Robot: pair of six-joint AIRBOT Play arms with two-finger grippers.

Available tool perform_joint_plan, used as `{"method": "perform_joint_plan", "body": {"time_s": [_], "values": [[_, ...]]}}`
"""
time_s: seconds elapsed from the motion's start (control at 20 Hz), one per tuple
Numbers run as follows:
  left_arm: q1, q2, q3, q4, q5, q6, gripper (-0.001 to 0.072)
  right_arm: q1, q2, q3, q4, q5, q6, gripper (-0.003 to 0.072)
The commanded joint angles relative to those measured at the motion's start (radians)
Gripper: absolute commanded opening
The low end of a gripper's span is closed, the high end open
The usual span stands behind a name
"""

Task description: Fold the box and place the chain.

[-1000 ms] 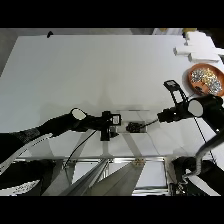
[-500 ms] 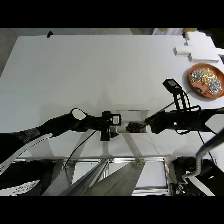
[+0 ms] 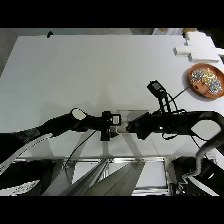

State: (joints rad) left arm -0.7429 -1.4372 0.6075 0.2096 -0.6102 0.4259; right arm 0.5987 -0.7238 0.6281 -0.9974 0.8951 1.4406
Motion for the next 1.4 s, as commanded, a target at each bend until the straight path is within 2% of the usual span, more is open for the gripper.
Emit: {"method": "perform_joint_plan", "body": {"time_s": [0.0, 0.15, 0.3, 0.4, 0.5, 0.6, 0.7, 0.85, 1.0, 1.05, 1.15, 1.2, 1.35], "values": [[0.0, 0.001, 0.001, 0.0, 0.0, 0.0, 0.0323, 0.017, -0.095, 0.001, -0.134, -0.02, 0.06, 0.0026], [0.0, 0.001, 0.001, 0.0, 0.0, 0.0, 0.0323, 0.017, -0.157, 0.002, -0.146, -0.021, 0.023, 0.0205], [0.0, 0.001, 0.001, 0.0, 0.0, 0.0, 0.0323, 0.016, -0.15, 0.056, -0.176, 0.019, -0.007, 0.0205], [0.0, 0.001, 0.001, 0.0, 0.0, 0.0, 0.0323, 0.016, -0.151, 0.158, -0.263, 0.071, 0.0, 0.0203], [0.0, 0.001, 0.001, 0.0, 0.0, 0.0, 0.0323, 0.014, -0.151, 0.265, -0.423, 0.09, 0.064, 0.0181], [0.0, 0.001, 0.001, 0.0, 0.0, 0.0, 0.0323, -0.039, -0.155, 0.329, -0.543, 0.082, 0.126, 0.0053], [0.0, 0.001, 0.001, 0.0, 0.0, 0.0, 0.0323, -0.157, -0.174, 0.335, -0.57, 0.093, 0.131, 0.0018], [0.0, 0.001, 0.001, 0.0, 0.0, 0.0, 0.0323, -0.365, -0.269, 0.335, -0.573, 0.159, 0.129, 0.0017], [0.0, 0.001, 0.001, 0.0, 0.0, 0.0, 0.0323, -0.5, -0.39, 0.332, -0.574, 0.213, 0.122, 0.002], [0.0, 0.001, 0.001, 0.0, 0.0, 0.0, 0.0323, -0.519, -0.425, 0.327, -0.574, 0.219, 0.122, 0.005], [0.0, 0.001, 0.001, 0.0, 0.0, 0.0, 0.0323, -0.526, -0.478, 0.308, -0.573, 0.217, 0.093, 0.0292], [0.0, 0.001, 0.001, 0.0, 0.0, 0.0, 0.0323, -0.525, -0.499, 0.298, -0.565, 0.208, 0.075, 0.0333], [0.0, 0.001, 0.001, 0.0, 0.0, 0.0, 0.0323, -0.525, -0.561, 0.267, -0.563, 0.158, 0.074, 0.0333]]}}
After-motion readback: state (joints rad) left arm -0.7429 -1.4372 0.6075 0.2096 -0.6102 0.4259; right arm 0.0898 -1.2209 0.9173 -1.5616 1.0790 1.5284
